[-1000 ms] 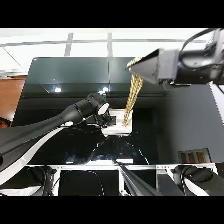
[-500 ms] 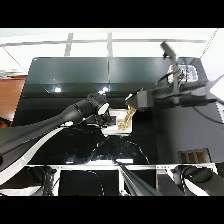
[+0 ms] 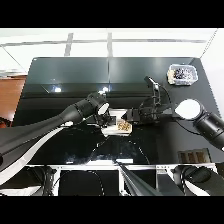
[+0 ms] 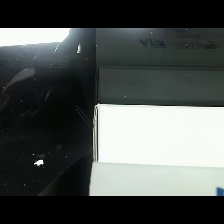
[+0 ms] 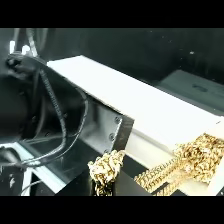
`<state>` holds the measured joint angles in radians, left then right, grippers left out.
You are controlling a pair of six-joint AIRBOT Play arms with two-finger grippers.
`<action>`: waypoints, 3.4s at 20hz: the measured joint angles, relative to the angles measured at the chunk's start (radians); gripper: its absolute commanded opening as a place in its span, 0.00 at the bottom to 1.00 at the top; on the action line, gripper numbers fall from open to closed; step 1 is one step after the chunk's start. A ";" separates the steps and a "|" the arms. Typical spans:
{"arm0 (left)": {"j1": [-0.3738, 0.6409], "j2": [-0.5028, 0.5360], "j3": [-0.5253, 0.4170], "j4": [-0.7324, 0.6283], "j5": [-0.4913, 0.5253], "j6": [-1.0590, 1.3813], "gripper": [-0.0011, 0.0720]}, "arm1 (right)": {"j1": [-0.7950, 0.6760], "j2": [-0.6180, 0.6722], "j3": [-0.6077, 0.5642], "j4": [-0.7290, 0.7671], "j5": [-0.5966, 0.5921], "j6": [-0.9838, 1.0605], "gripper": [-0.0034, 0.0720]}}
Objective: Fold the box and place the chain.
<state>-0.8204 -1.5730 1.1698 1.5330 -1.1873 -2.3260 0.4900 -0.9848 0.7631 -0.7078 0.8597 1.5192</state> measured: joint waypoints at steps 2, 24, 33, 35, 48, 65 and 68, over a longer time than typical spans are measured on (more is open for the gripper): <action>0.000 0.000 0.000 0.000 0.000 0.000 0.05 | 0.003 -0.004 -0.007 -0.002 -0.011 0.000 0.46; -0.006 0.181 0.031 0.070 -0.060 0.099 0.70 | -0.213 0.013 0.008 -0.290 0.134 -0.008 0.46; 0.440 0.639 -0.506 0.051 0.006 0.379 0.70 | -0.214 0.013 0.008 -0.291 0.138 -0.008 0.46; 0.566 0.665 -0.610 -0.222 0.100 0.678 0.72 | -0.214 0.013 0.008 -0.291 0.136 -0.008 0.46; 0.546 0.553 -0.723 -0.987 0.340 2.414 0.99 | -0.213 0.013 0.008 -0.290 0.155 -0.002 0.46; 0.409 0.256 -0.555 -0.961 0.412 2.565 0.98 | -0.213 0.013 0.008 -0.288 0.153 0.007 0.46; 0.406 0.253 -0.551 -0.958 0.413 2.563 0.98 | -0.213 0.013 0.008 -0.288 0.153 0.007 0.46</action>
<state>-0.4145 -1.3205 0.6189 0.5747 -0.7742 0.2371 0.2768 -0.9722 0.7708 -0.9955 1.0122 1.5265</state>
